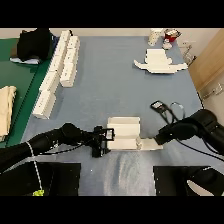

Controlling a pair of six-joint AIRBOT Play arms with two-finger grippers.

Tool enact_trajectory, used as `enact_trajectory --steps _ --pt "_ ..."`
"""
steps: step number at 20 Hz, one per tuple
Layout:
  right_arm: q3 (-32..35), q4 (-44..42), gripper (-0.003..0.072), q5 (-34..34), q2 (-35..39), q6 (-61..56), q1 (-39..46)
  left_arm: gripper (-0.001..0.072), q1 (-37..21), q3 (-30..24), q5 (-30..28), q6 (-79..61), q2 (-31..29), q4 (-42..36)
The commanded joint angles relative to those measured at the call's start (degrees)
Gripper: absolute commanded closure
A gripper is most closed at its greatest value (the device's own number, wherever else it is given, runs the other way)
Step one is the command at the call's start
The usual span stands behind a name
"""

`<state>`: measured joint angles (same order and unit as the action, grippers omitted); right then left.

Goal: Fold the box.

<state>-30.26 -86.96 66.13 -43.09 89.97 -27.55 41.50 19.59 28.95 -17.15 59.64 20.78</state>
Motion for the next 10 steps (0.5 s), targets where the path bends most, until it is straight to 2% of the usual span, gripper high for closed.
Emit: enact_trajectory --steps 1,4,6,8,10 --pt "-0.48 -1.57 0.0684 2.93 0.28 -12.07 14.95 0.0255 -0.04 0.04 -0.04 0.0 0.04 0.0" --pt "-0.44 -14.6 0.0684 3.28 -0.48 -8.2 31.41 0.0255 -0.04 0.04 -0.04 0.02 0.02 0.0" --pt "0.28 -22.53 0.0684 4.9 -2.36 -4.61 39.15 0.0255 -0.04 0.04 -0.04 0.0 0.04 0.02" --pt "1.9 -26.88 0.0685 5.86 -5.57 -2.25 43.56 0.0255 -0.04 0.04 -0.04 0.0 0.04 0.0" --pt "4.24 -32.13 0.0684 5.79 -9.14 0.17 44.3 0.0255 -0.04 0.04 -0.04 0.0 0.04 0.02"
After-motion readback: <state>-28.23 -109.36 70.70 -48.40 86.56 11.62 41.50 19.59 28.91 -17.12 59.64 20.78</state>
